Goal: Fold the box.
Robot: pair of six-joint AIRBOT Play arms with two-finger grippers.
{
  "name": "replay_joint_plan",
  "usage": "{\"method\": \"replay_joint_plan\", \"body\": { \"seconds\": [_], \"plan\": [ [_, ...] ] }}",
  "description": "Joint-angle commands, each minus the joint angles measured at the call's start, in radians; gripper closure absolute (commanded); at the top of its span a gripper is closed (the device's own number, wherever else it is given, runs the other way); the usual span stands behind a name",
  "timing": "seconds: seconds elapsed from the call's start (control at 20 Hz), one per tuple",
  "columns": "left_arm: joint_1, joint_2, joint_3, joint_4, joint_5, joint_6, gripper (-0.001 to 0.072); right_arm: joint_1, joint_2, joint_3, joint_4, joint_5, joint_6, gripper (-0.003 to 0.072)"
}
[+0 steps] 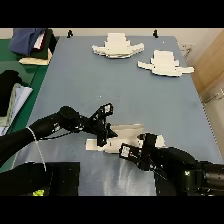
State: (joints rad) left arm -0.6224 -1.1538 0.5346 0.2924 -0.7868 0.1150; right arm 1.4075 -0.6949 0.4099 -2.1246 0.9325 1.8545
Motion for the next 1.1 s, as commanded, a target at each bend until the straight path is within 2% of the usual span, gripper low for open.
{"method": "replay_joint_plan", "body": {
  "seconds": [0.0,0.1,0.3,0.4,0.55,0.65,0.75,0.85,1.05],
  "plan": [
    [0.0,0.0,0.0,0.0,0.0,0.0,0.0692,0.0,0.006,0.003,-0.048,0.054,0.236,-0.0027],
    [0.0,0.0,0.0,0.0,0.0,0.0,0.0693,0.0,0.006,0.002,-0.047,0.06,0.335,-0.0027],
    [0.0,0.0,0.0,0.0,0.0,0.0,0.0693,0.0,0.006,0.002,-0.052,0.144,0.446,-0.0034],
    [0.0,0.0,0.0,0.0,-0.001,0.0,0.0692,-0.018,0.029,-0.007,-0.053,0.144,0.418,-0.0034],
    [0.0,0.0,0.0,0.0,0.0,0.0,0.0692,-0.105,0.119,-0.054,-0.024,0.017,0.235,-0.0034],
    [0.0,0.0,0.0,0.0,0.0,0.0,0.0692,-0.205,0.183,-0.075,0.077,-0.057,0.053,-0.0034],
    [0.0,0.0,0.0,0.0,0.0,0.0,0.0692,-0.332,0.217,-0.078,0.241,-0.115,-0.227,-0.0034],
    [0.0,0.0,0.0,0.0,0.0,0.0,0.0692,-0.484,0.208,-0.078,0.468,-0.163,-0.539,-0.0034],
    [0.0,0.0,0.0,0.0,-0.001,0.0,0.0692,-0.773,0.148,-0.077,0.968,-0.159,-1.165,-0.0034]
  ]
}}
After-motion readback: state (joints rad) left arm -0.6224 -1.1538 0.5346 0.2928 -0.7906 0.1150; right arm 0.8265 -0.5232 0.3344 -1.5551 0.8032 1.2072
